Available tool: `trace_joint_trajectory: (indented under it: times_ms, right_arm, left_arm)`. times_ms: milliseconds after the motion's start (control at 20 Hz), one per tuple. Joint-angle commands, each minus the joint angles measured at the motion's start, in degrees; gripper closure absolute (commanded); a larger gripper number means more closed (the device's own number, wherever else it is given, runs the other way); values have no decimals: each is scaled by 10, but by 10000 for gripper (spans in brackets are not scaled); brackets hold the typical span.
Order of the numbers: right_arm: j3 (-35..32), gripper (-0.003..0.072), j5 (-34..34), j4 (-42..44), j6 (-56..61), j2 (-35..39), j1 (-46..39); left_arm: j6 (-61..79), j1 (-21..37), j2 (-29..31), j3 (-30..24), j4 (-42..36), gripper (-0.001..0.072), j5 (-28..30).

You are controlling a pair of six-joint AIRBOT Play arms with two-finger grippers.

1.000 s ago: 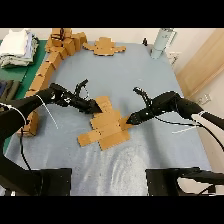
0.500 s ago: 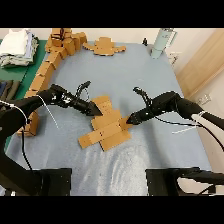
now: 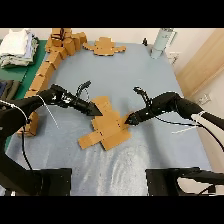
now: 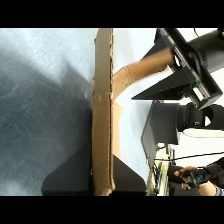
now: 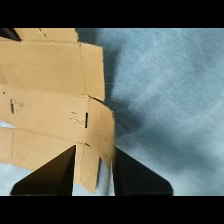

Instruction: Fold the box.

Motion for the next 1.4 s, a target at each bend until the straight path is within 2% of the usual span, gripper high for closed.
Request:
trace_joint_trajectory:
  times_ms: [0, 150, 300, 500, 600, 800, 850, 900, 1050, 1350]
  right_arm:
    - [7, 330, 52, -48, 73, 0, -9]
    - [45, 330, 68, -141, 184, 0, -43]
    - [92, 331, 66, -225, 313, 0, -85]
    - [106, 346, 66, -209, 348, 0, -107]
    - [106, 470, 66, -192, 348, 0, -105]
    - [106, 503, 66, -177, 348, 0, -102]
    - [106, 607, 66, -174, 348, 0, -102]
    - [106, 656, 66, -170, 348, 0, -102]
    - [106, 665, 67, -163, 348, 0, -102]
    - [106, 666, 68, -163, 347, 0, -102]
  left_arm:
    - [19, -1, 0, 0, -15, 701, 9]
    - [83, -25, 18, 0, -10, 705, 18]
    - [130, -80, 60, 0, 23, 706, 70]
    - [191, -155, 118, -1, 54, 706, 127]
    - [227, -184, 135, -1, 55, 705, 151]
    - [267, -208, 135, -18, 56, 706, 166]
    - [281, -208, 133, -28, 55, 705, 171]
    - [300, -208, 133, -39, 56, 705, 176]
    - [315, -207, 130, -62, 55, 704, 205]
    - [319, -208, 115, -62, 55, 703, 179]
